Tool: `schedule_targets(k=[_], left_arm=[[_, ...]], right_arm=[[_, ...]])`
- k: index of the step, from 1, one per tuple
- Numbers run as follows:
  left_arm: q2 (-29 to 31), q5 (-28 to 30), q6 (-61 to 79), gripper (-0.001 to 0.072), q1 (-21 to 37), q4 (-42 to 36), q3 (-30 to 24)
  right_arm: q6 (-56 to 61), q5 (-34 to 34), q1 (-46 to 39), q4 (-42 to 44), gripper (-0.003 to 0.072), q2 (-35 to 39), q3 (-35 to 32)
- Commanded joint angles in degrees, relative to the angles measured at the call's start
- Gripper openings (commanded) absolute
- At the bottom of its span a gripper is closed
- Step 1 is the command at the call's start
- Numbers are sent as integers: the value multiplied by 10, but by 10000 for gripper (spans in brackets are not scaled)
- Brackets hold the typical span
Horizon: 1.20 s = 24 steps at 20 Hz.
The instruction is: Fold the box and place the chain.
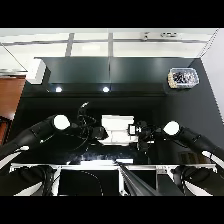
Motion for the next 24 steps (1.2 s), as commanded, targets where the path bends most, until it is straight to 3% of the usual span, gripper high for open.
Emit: schedule_targets(k=[1, 4, 8, 12, 14, 17, 18, 20, 24], left_arm=[[-1, -6, -232, 695, -59, 210, 47], [-15, -68, -310, 686, -102, 299, 84], [-63, -149, -330, 612, -129, 317, 143], [-110, -157, -388, 610, -158, 339, 178], [-116, -130, -413, 431, -169, 340, 178], [-117, -120, -439, 388, -173, 343, 178], [-119, -122, -446, 337, -173, 345, 178], [-124, -124, -455, 326, -173, 344, 181], [-151, -183, -462, 326, -184, 388, 220]], right_arm=[[0, 0, 0, 0, 423, 0, 0], [0, 0, 0, 0, 423, 0, 0], [0, 0, 0, 0, 423, 0, 0], [0, 0, 0, 0, 423, 0, 0], [0, 0, 0, 0, 423, 0, 0], [0, 0, 0, 0, 423, 0, 0], [0, 0, 0, 0, 422, 0, 0], [0, 0, 0, 0, 423, 0, 0], [0, 0, 0, 0, 423, 0, 0]])
